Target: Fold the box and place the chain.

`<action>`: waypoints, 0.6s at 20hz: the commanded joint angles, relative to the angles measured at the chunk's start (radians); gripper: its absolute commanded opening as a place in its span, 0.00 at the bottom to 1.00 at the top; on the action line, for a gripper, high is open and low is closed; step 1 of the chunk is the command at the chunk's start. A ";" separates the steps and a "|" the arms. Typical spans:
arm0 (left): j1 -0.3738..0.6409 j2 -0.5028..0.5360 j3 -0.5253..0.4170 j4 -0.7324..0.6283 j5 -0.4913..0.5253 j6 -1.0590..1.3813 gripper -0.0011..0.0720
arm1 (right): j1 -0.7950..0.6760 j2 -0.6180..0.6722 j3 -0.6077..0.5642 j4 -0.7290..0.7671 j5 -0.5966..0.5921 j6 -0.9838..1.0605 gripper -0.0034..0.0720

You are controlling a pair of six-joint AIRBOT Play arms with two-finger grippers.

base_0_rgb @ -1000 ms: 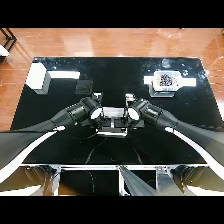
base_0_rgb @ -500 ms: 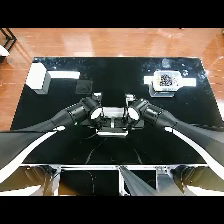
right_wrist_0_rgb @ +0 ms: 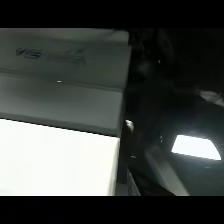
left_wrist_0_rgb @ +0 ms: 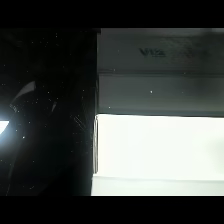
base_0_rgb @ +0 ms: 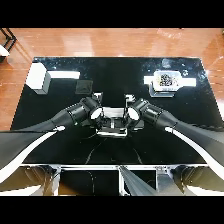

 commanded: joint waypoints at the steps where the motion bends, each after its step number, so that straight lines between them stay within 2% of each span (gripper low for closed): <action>1: 0.001 0.000 0.000 -0.002 0.000 -0.002 0.04 | -0.002 0.025 0.000 -0.020 0.021 -0.015 0.55; 6: 0.001 0.000 0.000 -0.002 0.000 -0.002 0.04 | -0.008 0.148 0.000 -0.056 0.115 -0.114 0.55; 12: 0.001 0.000 0.001 -0.002 0.003 -0.003 0.04 | -0.067 0.469 0.000 -0.074 0.165 -0.187 0.55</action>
